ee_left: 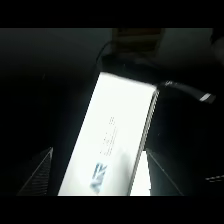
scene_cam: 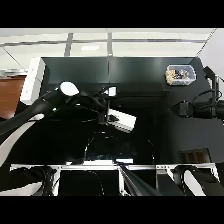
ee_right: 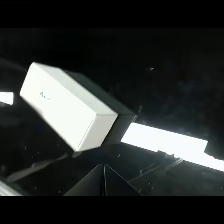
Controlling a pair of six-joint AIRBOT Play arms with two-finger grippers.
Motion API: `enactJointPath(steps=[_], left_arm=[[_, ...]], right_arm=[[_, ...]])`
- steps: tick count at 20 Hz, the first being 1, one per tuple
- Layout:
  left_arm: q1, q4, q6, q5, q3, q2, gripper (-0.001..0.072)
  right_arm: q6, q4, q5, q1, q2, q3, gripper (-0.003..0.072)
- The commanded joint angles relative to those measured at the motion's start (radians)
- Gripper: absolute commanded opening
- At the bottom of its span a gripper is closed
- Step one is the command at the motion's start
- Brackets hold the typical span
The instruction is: Fold the box and place the chain.
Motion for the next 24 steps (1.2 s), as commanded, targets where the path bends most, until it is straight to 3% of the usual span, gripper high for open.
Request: enactJointPath(steps=[1,5,9,24], left_arm=[[-0.042,0.012,-0.090,-0.094,0.126,-0.122,0.0711],[-0.043,0.088,-0.099,-0.183,0.228,-0.245,0.0711],[-0.041,0.195,-0.098,-0.169,0.235,-0.249,0.0709],[-0.043,0.193,-0.098,-0.170,0.235,-0.249,0.0709]], right_arm=[[-0.003,-0.008,-0.017,-0.013,0.004,0.000,0.0013],[-0.004,-0.010,-0.033,-0.013,0.004,0.000,0.0013],[-0.007,-0.015,-0.035,-0.013,0.004,-0.002,0.0014],[-0.007,-0.027,-0.042,-0.013,0.004,-0.002,0.0014]])
